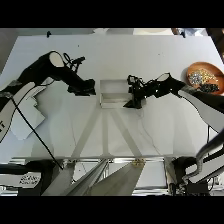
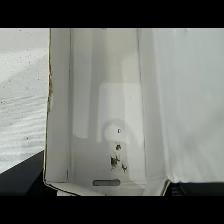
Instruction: Fold the box and place the chain.
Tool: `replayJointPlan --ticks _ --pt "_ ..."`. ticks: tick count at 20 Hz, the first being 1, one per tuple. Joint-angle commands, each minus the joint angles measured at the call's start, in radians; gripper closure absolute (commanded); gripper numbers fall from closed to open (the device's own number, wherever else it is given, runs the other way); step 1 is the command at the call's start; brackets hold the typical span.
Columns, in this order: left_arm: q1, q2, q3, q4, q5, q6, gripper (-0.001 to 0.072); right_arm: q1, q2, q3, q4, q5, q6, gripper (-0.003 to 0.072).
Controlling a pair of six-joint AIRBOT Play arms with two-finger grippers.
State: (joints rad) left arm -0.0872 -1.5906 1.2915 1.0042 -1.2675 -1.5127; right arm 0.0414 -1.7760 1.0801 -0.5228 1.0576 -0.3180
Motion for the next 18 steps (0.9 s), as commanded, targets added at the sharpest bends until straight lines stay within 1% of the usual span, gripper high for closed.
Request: replayJointPlan --ticks 1,2,3,4,6,8,9,10,11,12,13,15,17,18 --pt "0.125 0.01 -0.001 -0.248 -0.04 0.423 0.0343 0.0 0.0 0.0 0.0 0.001 0.0 0.0191" --pt "0.148 0.013 -0.007 -0.307 -0.039 0.579 0.0349 0.0 0.0 0.0 0.0 0.001 0.0 0.0191" --pt "0.159 0.018 -0.018 -0.337 -0.039 0.734 0.0384 0.0 0.0 0.0 0.0 0.001 0.0 0.0191" --pt "0.164 0.019 -0.032 -0.346 -0.044 0.896 0.0396 0.0 0.0 0.0 0.0 0.001 0.0 0.0191" --pt "0.154 0.014 -0.066 -0.349 -0.036 1.146 0.0396 0.0 0.0 0.0 0.0 0.001 0.0 0.0191" --pt "0.13 0.015 -0.106 -0.349 0.0 1.336 0.039 0.0 0.0 0.0 0.0 0.001 0.0 0.0191" --pt "0.114 0.016 -0.131 -0.349 0.024 1.44 0.0345 0.0 0.0 0.0 0.0 0.001 0.0 0.0191" --pt "0.097 0.016 -0.155 -0.349 0.05 1.532 0.0245 0.0 0.0 0.0 0.0 0.001 0.0 0.0191" --pt "0.08 0.016 -0.183 -0.349 0.086 1.615 0.0127 0.0 0.0 0.0 0.0 0.001 0.0 0.0191" --pt "0.064 0.015 -0.208 -0.352 0.125 1.667 0.0062 0.0 0.0 0.0 0.0 0.001 0.0 0.0191" --pt "0.05 0.014 -0.235 -0.354 0.161 1.721 0.0014 0.0 0.0 0.0 0.0 0.001 0.0 0.0191" --pt "0.034 0.011 -0.276 -0.361 0.203 1.798 0.0014 0.0 0.0 0.0 0.0 0.0 0.0 0.0191" --pt "0.034 -0.006 -0.286 -0.369 0.21 1.828 0.0014 0.0 0.0 0.0 0.0 0.001 0.0 0.0191" --pt "0.034 -0.016 -0.286 -0.372 0.229 1.828 0.0014 0.0 0.0 0.0 0.0 0.001 0.0 0.0191"
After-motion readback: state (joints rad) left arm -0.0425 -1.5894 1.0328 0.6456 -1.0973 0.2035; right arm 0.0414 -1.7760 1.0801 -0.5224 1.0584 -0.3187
